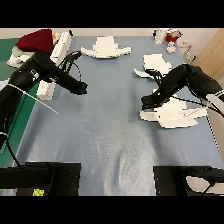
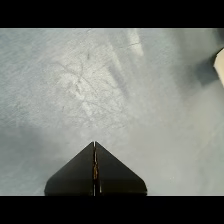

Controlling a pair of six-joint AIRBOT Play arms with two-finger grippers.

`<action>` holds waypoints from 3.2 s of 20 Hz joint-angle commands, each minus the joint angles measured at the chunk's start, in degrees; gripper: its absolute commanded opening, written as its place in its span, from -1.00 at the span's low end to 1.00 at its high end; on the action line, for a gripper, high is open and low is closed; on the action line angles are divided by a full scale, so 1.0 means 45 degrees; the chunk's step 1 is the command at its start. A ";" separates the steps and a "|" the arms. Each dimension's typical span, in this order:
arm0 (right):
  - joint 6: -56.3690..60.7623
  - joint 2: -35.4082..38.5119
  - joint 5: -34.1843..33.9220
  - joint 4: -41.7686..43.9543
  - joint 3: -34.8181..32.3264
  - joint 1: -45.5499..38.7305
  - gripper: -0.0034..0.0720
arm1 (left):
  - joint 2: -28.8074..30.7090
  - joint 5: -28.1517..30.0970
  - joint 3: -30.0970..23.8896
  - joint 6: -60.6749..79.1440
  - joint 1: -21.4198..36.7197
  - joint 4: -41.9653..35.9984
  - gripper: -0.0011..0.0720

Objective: Fold the box.

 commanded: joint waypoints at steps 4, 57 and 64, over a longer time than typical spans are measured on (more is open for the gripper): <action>0.3876 -0.0092 -0.0510 -0.4507 0.1821 -0.2288 -0.04 | -0.0005 0.0019 0.0010 0.0000 0.0000 -0.2273 -0.93; -0.0578 0.2200 0.2108 0.4643 -0.4881 -0.4255 -0.10 | 0.4201 -0.0612 -0.4197 -0.0437 0.0005 -0.2424 -0.94; -0.0588 0.1268 0.2127 0.4741 -0.4877 -0.3832 -0.22 | 0.4201 -0.0335 -0.4197 -0.0432 0.0005 -0.2433 -0.94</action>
